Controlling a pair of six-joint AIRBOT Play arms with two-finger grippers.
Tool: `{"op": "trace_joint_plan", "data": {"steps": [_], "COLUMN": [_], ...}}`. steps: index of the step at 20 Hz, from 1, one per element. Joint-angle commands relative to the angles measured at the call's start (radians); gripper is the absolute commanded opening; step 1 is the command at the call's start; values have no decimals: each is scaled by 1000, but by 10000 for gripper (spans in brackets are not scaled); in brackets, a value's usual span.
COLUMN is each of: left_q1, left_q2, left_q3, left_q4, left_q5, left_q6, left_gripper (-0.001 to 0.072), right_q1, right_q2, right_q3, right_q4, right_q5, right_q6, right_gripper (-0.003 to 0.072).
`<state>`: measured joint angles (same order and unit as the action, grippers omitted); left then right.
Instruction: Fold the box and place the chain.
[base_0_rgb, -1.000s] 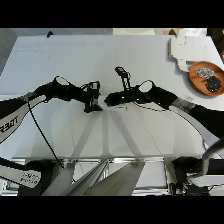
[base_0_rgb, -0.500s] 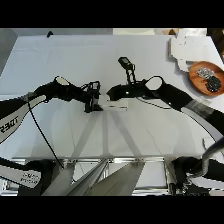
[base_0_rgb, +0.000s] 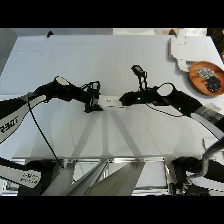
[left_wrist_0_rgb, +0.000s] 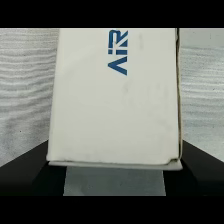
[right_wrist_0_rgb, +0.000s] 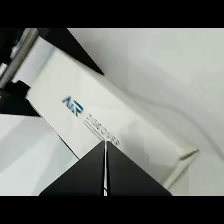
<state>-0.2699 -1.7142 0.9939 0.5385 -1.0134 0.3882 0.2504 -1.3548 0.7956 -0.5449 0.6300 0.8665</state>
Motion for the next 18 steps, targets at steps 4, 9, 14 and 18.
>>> {"op": "trace_joint_plan", "data": {"steps": [4, 9, 14, 18], "left_q1": [0, 0, 0, 0], "left_q2": [0, 0, 0, 0], "left_q3": [0, 0, 1, 1], "left_q4": [0, 0, 0, 0], "left_q5": [0, 0, 0, 0], "left_q6": [0, 0, 0, 0], "left_gripper": [337, 337, 337, 337], "right_q1": [-4, 20, 26, 26], "right_q2": [0, -25, 11, 196], "right_q3": [-48, -51, -50, -50], "right_q4": [7, -1, -2, -108], "right_q5": [-49, -56, -101, -133], "right_q6": [0, 0, -12, -11], "right_gripper": [18, 18, 18, 18]}}
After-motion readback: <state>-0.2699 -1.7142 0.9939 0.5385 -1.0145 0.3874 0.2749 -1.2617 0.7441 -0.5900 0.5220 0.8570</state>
